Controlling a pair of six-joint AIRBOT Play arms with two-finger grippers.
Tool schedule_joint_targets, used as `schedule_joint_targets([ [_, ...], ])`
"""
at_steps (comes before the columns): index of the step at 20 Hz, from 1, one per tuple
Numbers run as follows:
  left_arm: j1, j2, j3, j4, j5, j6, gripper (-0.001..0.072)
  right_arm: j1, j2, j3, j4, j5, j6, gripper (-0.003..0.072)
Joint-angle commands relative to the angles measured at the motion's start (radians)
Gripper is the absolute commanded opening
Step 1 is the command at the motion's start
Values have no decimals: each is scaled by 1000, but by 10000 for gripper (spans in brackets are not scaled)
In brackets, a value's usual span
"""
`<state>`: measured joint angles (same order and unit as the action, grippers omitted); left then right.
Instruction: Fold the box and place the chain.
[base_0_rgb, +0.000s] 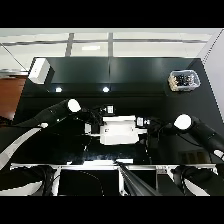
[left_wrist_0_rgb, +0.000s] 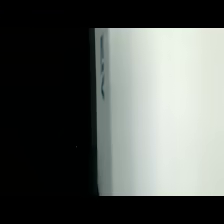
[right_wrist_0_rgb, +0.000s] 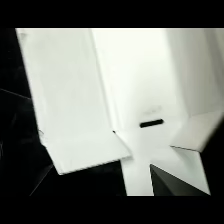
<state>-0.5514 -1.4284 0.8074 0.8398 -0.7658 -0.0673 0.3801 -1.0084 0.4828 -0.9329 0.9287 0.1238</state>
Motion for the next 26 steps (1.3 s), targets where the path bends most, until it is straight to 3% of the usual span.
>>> schedule_joint_targets([
  [1, 0, -1, 0, 1, 1, 0, 30, 50, -5, -14, -2, -28, -2, 703],
  [6, 0, -1, 0, 1, 5, 0, 30, 116, -17, -15, 3, -71, 0, 702],
  [10, 0, -1, 0, 1, 4, 0, 30, 153, -18, -13, 67, -238, 13, 703],
  [20, 0, -1, 0, 1, 4, 0, 30, 149, 51, 36, 18, -241, 66, 703],
  [26, 0, -1, 0, 1, 4, 0, 30, 63, 58, 59, -20, -204, 114, 703],
])
